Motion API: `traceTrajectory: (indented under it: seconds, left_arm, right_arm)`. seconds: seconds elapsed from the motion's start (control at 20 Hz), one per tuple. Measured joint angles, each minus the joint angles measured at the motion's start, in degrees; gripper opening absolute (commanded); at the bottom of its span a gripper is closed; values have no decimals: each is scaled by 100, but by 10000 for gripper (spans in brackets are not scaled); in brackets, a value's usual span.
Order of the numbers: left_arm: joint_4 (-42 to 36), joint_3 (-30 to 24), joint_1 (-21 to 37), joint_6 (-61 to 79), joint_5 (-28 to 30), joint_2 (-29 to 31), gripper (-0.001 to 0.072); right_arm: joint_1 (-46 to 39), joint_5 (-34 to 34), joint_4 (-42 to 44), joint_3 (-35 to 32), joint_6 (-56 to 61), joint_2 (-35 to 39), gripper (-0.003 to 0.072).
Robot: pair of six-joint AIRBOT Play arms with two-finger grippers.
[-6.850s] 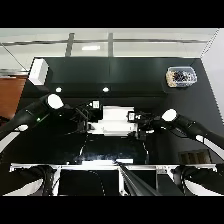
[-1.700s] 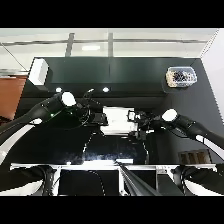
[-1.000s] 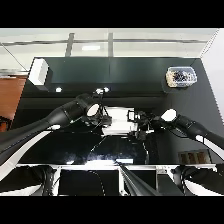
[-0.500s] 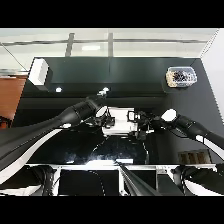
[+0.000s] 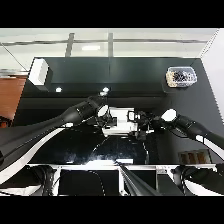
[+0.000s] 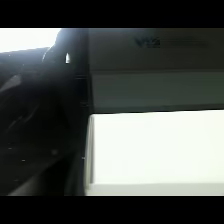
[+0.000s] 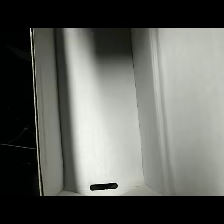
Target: Fold the box and place the chain.
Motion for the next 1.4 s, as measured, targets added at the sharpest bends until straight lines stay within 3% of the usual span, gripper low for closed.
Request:
traceTrajectory:
  seconds: [0.05, 0.35, 0.4, 0.45, 0.55, 0.6, 1.1, 1.3, 1.4]
  left_arm:
    - [-11, 0, 0, 0, 24, -4, 142]
    - [-28, 0, 0, 2, 42, -4, 142]
    - [-31, 2, 0, 4, 44, -4, 160]
    - [-31, 2, 0, 7, 46, -4, 225]
    - [-37, 0, 7, 11, 52, -4, 404]
    - [-55, 2, 17, 7, 70, -4, 412]
    - [-26, 33, 105, 9, -85, 2, 410]
    - [15, 179, 109, -9, -109, 2, 387]
    - [22, 225, 105, -116, -111, 2, 327]
  right_arm:
    - [0, 0, 0, 0, 0, 0, 181]
    - [0, 0, 2, 0, 0, 0, 182]
    - [0, 0, 2, 0, 2, 0, 181]
    - [0, 0, 2, 0, 2, 0, 182]
    - [0, 13, -7, 0, 0, 0, 182]
    - [0, 9, 0, 0, 7, 0, 181]
    - [0, 2, 2, 0, 4, 0, 182]
    - [0, -2, 7, 0, 7, 0, 182]
    - [0, -2, 7, 0, 7, 0, 182]
